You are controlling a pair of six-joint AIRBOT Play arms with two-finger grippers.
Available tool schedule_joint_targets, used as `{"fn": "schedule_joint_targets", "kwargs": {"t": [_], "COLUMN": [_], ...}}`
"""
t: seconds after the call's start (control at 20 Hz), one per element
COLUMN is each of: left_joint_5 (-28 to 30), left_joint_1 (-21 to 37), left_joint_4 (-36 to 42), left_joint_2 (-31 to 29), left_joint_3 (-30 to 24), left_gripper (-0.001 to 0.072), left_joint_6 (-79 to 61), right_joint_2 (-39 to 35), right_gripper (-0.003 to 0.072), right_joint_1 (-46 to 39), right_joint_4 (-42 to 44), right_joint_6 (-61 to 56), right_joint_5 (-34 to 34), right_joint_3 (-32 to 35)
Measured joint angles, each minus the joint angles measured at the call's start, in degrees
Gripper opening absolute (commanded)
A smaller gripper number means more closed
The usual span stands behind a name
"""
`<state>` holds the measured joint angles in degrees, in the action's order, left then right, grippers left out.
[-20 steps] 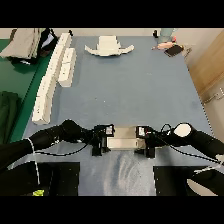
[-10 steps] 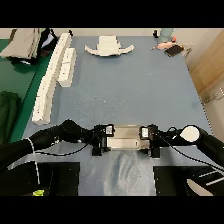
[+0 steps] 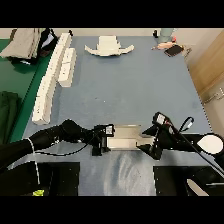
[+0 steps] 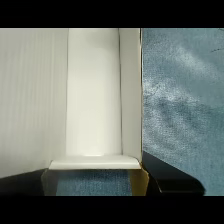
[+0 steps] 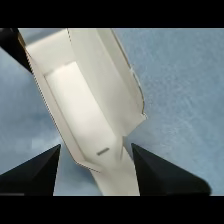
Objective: Fold the box.
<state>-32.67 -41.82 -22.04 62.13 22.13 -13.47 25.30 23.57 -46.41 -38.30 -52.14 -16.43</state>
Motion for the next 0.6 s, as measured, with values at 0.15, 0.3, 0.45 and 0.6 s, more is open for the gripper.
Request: {"fn": "schedule_joint_targets", "kwargs": {"t": [0.15, 0.3, 0.45, 0.6], "left_joint_5": [0.0, 0.0, 0.0, 0.0], "left_joint_1": [0.0, 0.0, 0.0, 0.0], "left_joint_4": [0.0, 0.0, 0.0, 0.0], "left_joint_2": [0.0, 0.0, 0.0, 0.0], "left_joint_3": [0.02, 0.02, 0.0, 0.0], "left_gripper": [0.0509, 0.0509, 0.0509, 0.0509], "left_joint_6": [0.0, 0.0, 0.0, 0.0], "right_joint_2": [-1.49, -2.1, -1.75, 0.37], "right_gripper": [0.07, 0.0497, 0.0494, 0.0204], "right_joint_1": [0.5, 0.92, 1.09, 1.14], "right_joint_4": [7.93, 13.05, 15.93, 17.9], "right_joint_6": [-15.34, -24.02, -28.33, -30.45], "right_joint_5": [-1.77, -3.06, -3.91, -3.82], "right_joint_3": [0.0, 0.0, 0.0, 0.0]}}
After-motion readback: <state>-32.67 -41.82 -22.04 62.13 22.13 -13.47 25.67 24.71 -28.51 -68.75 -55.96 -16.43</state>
